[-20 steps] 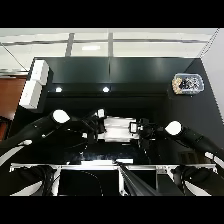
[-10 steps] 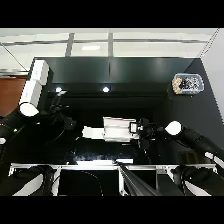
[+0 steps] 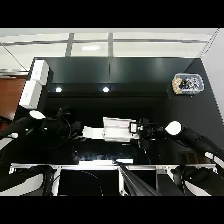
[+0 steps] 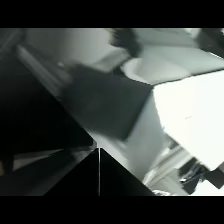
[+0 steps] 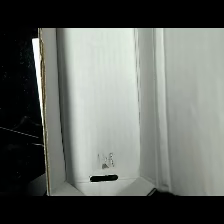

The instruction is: Fold the box and place the chain.

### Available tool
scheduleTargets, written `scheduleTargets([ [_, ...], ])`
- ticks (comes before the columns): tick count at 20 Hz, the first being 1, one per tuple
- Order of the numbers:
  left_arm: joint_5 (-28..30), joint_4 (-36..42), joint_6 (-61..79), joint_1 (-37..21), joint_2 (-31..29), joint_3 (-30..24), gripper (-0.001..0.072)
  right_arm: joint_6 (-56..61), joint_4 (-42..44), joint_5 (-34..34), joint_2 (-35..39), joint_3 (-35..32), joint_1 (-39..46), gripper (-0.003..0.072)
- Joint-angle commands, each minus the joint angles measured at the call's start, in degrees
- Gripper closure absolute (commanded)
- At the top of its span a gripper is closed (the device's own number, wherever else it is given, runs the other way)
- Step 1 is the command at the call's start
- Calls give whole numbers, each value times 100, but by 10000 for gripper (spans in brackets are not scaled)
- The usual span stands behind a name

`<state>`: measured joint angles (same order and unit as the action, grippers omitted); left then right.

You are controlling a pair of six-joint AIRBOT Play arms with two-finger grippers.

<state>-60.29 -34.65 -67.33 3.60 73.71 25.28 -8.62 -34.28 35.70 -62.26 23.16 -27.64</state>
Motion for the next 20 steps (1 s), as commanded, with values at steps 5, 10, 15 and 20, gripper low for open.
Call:
scheduleTargets([
  [5,52,1110,975,608,197,162,482,0,0,0,2,4,2,255],
  [10,-306,1091,1276,608,197,428,-11,0,0,0,2,4,2,255],
  [15,-560,1005,1397,730,114,793,-7,0,0,0,2,4,2,255],
  [20,-385,170,439,1390,111,1167,15,0,0,0,2,4,2,255],
])
